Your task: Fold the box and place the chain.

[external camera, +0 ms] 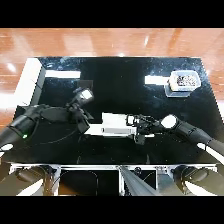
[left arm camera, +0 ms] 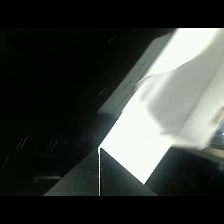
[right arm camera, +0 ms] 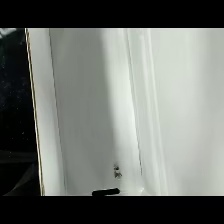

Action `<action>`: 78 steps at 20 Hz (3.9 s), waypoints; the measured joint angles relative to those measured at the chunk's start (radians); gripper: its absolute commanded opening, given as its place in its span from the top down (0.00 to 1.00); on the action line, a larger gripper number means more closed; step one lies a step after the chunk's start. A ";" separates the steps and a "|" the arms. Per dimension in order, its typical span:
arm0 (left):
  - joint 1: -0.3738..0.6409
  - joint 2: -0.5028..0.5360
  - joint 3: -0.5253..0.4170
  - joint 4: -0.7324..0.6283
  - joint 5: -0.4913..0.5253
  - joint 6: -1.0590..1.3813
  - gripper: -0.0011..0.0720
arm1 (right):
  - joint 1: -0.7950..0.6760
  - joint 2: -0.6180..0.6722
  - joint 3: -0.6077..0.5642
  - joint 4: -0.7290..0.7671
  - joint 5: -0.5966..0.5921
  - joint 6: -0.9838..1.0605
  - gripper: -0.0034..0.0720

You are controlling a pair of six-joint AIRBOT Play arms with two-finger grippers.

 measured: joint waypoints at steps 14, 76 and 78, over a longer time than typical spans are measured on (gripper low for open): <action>0.483 -0.043 -0.178 -0.113 0.232 -0.413 0.95 | 0.000 0.000 0.000 0.000 0.000 0.000 0.31; -0.428 -0.358 0.321 0.478 0.173 -1.442 0.58 | 0.000 0.000 0.000 0.001 0.000 0.001 0.31; -0.431 -0.377 0.333 0.464 0.190 -1.444 0.58 | 0.000 0.000 0.000 0.000 0.000 0.001 0.31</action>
